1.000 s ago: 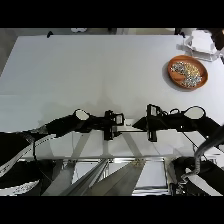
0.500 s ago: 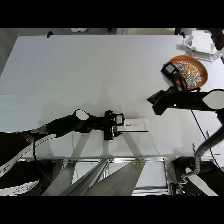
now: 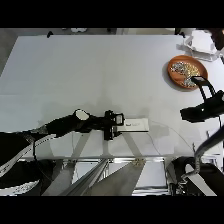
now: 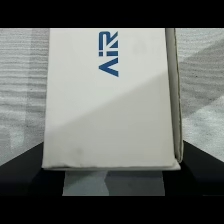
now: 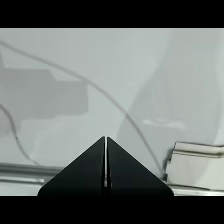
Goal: Fold the box and place the chain.
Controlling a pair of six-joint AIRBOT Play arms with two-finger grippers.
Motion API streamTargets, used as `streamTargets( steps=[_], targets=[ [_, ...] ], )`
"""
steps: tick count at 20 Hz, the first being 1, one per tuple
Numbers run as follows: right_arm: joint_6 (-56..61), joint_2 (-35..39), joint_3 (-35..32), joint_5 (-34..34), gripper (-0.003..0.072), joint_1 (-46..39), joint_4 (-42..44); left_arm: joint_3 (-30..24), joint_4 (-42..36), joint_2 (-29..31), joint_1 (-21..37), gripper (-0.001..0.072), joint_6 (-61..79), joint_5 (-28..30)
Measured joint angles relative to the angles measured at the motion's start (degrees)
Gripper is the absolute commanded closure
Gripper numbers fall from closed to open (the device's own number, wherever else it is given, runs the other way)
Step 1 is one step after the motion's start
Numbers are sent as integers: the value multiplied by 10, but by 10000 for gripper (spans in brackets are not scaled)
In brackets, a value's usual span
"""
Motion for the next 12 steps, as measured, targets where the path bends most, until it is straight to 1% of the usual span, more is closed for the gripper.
streamTargets(
  steps=[2, 7, 8, 10, 11, 12],
  targets=[
    [19, 0, 0, 14, 669, -7, 4, 0, 0, 0, 0, 439, 0, 0],
    [47, 0, 1, 3, 668, -14, 23, 0, -4, 2, 1, 441, 0, 3],
    [50, 0, 1, 0, 668, -15, 24, 0, -5, 4, 2, 474, 0, 6],
    [54, 0, 1, -9, 668, -15, 26, 0, -8, 10, 3, 622, 0, 8],
    [55, 0, 1, -13, 668, -15, 28, 0, -8, 13, 3, 707, 0, 10],
    [56, 0, 1, -17, 668, -15, 28, 0, -9, 16, 3, 702, 0, 15]
  ],
)
